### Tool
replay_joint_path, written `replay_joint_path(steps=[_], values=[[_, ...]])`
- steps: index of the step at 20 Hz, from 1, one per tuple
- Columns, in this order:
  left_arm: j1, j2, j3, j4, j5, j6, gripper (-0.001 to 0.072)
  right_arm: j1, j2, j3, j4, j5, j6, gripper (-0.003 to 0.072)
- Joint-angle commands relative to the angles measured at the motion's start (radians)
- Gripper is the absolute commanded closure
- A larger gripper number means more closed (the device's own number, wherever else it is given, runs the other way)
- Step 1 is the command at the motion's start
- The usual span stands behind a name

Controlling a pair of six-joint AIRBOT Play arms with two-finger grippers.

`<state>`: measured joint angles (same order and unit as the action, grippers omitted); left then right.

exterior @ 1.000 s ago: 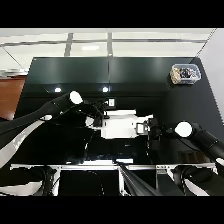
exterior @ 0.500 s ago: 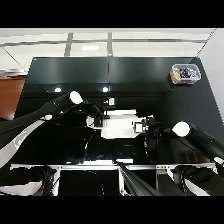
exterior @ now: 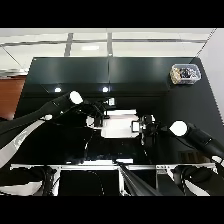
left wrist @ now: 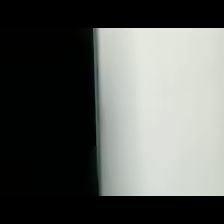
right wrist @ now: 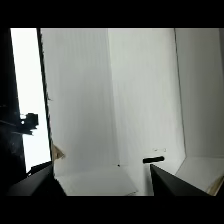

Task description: Fold the box and place the chain.

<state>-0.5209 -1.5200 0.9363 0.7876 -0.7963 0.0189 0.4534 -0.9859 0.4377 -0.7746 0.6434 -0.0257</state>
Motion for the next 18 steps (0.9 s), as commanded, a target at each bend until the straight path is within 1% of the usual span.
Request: replay_joint_path(steps=[1,4,9,13,15,18], values=[[-0.001,-0.001,-0.001,0.000,-0.001,0.000,0.0682,0.002,-0.002,0.034,-0.001,-0.024,0.001,-0.0034],[-0.001,-0.001,-0.001,0.000,-0.001,0.000,0.0682,0.000,-0.003,0.064,-0.006,-0.057,-0.001,-0.0034],[-0.001,-0.001,-0.001,0.000,-0.001,0.000,0.0682,-0.059,-0.022,0.098,0.002,-0.030,-0.002,-0.0034],[-0.001,-0.001,-0.001,0.000,-0.001,0.000,0.0682,-0.101,-0.074,0.101,0.116,-0.030,-0.073,-0.0034],[-0.001,-0.001,-0.001,0.000,-0.001,0.000,0.0682,-0.119,-0.099,0.117,0.133,-0.026,-0.098,-0.0034],[-0.001,-0.001,-0.001,0.000,-0.001,0.000,0.0682,-0.140,-0.136,0.159,0.218,0.024,-0.184,-0.0034]])
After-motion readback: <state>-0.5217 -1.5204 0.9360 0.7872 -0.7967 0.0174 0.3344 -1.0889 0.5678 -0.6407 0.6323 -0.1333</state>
